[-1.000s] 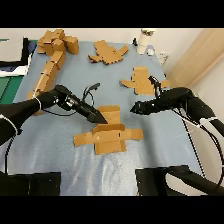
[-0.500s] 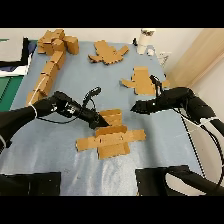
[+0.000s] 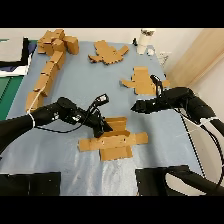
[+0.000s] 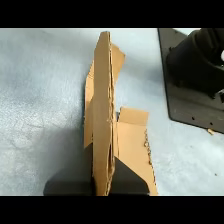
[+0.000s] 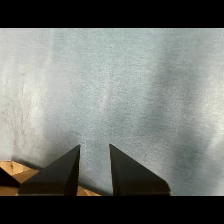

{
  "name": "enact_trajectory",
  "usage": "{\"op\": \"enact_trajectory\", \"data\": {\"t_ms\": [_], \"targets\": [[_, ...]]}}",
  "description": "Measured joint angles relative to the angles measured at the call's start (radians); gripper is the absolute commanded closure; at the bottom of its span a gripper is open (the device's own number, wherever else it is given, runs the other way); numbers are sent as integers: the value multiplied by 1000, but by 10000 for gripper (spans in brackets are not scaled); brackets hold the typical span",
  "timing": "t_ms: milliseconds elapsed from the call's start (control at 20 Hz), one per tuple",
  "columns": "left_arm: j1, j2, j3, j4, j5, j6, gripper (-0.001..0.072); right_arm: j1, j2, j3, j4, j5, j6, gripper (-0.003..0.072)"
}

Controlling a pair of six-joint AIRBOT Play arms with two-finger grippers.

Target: Fold the box.

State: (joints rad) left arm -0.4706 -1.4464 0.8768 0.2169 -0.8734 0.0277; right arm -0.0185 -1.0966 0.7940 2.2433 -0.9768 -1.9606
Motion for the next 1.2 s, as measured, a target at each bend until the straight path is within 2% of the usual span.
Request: {"op": "enact_trajectory", "data": {"t_ms": [200,600,650,700,1000,1200], "targets": [[-34,7,-14,19,55,15,702,0,0,0,0,5,-1,409],[-50,10,-37,28,75,25,698,0,0,0,1,14,-3,409],[-51,10,-37,29,75,25,697,0,0,0,1,14,-3,453],[-51,10,-38,32,74,25,697,0,0,0,1,14,-3,689],[-51,10,-38,41,71,25,698,5,15,0,-38,-51,78,682],[-51,10,-38,44,68,25,697,64,106,0,-244,-173,319,682]]}}
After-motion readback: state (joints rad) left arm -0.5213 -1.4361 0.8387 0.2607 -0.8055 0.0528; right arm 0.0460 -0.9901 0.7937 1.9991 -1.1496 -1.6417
